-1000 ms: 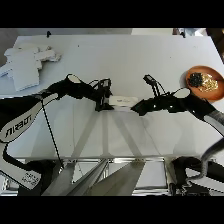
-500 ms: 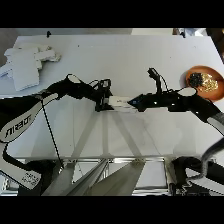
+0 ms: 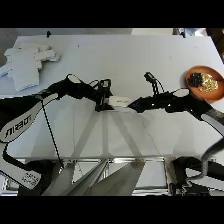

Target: Fold the box and place the chain.

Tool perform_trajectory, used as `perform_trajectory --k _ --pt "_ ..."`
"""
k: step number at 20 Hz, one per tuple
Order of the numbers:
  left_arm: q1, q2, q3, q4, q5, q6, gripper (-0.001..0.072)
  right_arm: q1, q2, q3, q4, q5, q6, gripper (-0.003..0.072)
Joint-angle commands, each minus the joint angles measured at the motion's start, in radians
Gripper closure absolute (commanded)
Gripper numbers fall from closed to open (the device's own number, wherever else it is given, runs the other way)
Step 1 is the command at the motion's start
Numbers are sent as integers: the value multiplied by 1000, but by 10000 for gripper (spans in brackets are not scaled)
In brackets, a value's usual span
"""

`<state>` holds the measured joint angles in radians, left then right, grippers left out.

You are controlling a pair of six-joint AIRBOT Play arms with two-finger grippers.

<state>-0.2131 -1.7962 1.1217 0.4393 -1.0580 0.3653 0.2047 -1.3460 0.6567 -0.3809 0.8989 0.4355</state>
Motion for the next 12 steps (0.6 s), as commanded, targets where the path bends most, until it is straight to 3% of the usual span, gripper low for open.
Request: perform_trajectory --k 1,7,12 --pt "0 0 1 -1 0 -3 365 15 -15 -1 -167 -1 89 677" --pt "0 0 1 -1 0 -3 365 18 -12 0 -97 -3 77 677" --pt "0 0 1 -1 0 -3 365 18 59 0 158 -6 -143 676"
